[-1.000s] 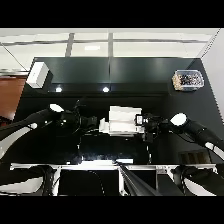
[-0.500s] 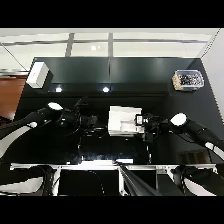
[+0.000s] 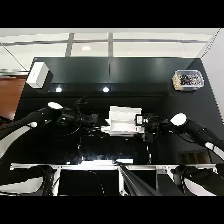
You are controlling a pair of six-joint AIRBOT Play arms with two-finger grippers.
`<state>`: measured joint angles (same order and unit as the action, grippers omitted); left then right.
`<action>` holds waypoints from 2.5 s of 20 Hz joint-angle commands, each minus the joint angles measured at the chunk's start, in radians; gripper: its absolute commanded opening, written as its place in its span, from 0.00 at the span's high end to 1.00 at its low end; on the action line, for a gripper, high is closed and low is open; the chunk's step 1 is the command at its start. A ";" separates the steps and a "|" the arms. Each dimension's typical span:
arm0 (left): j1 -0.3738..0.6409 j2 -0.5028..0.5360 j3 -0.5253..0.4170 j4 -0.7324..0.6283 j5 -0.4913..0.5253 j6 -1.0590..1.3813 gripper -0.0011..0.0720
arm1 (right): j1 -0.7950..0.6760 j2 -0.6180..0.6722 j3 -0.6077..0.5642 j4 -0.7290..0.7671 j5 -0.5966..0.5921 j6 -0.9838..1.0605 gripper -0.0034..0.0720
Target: Fold the box and place the chain.
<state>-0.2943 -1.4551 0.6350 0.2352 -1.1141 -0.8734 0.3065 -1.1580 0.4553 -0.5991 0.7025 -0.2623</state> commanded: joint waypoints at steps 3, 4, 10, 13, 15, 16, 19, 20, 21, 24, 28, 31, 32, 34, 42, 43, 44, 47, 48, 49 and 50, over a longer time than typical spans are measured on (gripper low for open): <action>-0.053 0.001 0.053 -0.002 0.001 -0.036 0.14 | 0.001 0.000 0.000 0.000 0.000 0.000 0.64; -0.067 0.001 0.072 0.020 0.014 -0.060 0.14 | 0.001 0.000 0.000 0.000 0.000 0.000 0.64; -0.099 0.001 0.166 0.206 0.040 -0.259 0.20 | 0.001 0.000 0.000 0.000 0.000 0.000 0.64; -0.117 0.001 0.204 0.226 0.046 -0.316 0.32 | 0.001 0.000 0.000 0.000 0.000 0.000 0.64; -0.146 0.001 0.234 0.322 0.054 -0.404 0.32 | 0.001 0.000 0.000 0.000 0.000 0.000 0.64; -0.165 0.001 0.250 0.385 0.062 -0.460 0.32 | 0.001 0.000 0.000 0.000 0.000 0.000 0.64; -0.232 0.001 0.294 0.542 0.101 -0.607 0.32 | 0.001 0.000 0.000 0.000 0.000 0.000 0.64; -0.257 0.001 0.309 0.596 0.126 -0.663 0.32 | 0.001 0.000 0.000 0.000 0.000 0.000 0.64; -0.284 0.001 0.322 0.650 0.152 -0.719 0.32 | 0.001 0.000 0.000 0.000 0.000 0.000 0.64; -0.363 0.000 0.360 0.803 0.204 -0.879 0.32 | 0.001 0.000 0.000 0.000 0.000 0.000 0.64; -0.444 0.000 0.406 1.004 0.212 -1.067 0.32 | 0.001 0.000 0.000 0.000 0.000 0.000 0.64; -0.483 0.000 0.428 1.079 0.167 -1.191 0.32 | 0.001 0.000 0.000 -0.004 -0.001 -0.001 0.64; -0.492 0.000 0.438 1.086 0.143 -1.192 0.32 | 0.001 0.000 0.000 -0.003 -0.001 0.000 0.65; -0.504 -0.003 0.459 1.128 0.089 -1.233 0.32 | 0.001 0.000 0.000 -0.003 -0.001 -0.001 0.64; -0.536 -0.171 0.634 1.224 -0.092 -1.368 0.32 | 0.001 0.000 0.000 -0.003 -0.011 -0.001 0.64; -0.545 -0.192 0.659 1.225 -0.116 -1.368 0.32 | 0.001 0.000 0.000 -0.003 -0.011 -0.001 0.64; -0.558 -0.210 0.680 1.234 -0.129 -1.368 0.32 | 0.001 0.000 0.000 -0.003 -0.010 -0.001 0.64; -0.594 -0.223 0.689 1.282 -0.126 -1.422 0.39 | 0.001 0.000 0.000 -0.003 -0.012 -0.001 0.64; -0.598 -0.223 0.689 1.283 -0.122 -1.426 0.53 | 0.001 0.000 0.000 -0.003 -0.011 -0.001 0.64; -0.599 -0.223 0.689 1.283 -0.114 -1.436 0.56 | 0.001 0.000 0.000 -0.003 -0.011 -0.001 0.64; -0.598 -0.223 0.689 1.282 -0.103 -1.437 0.60 | 0.001 0.000 0.000 -0.003 -0.011 -0.001 0.64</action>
<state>-0.8806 -1.6676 1.3132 1.4967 -1.2186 -2.2807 0.3065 -1.1580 0.4553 -0.6022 0.6922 -0.2626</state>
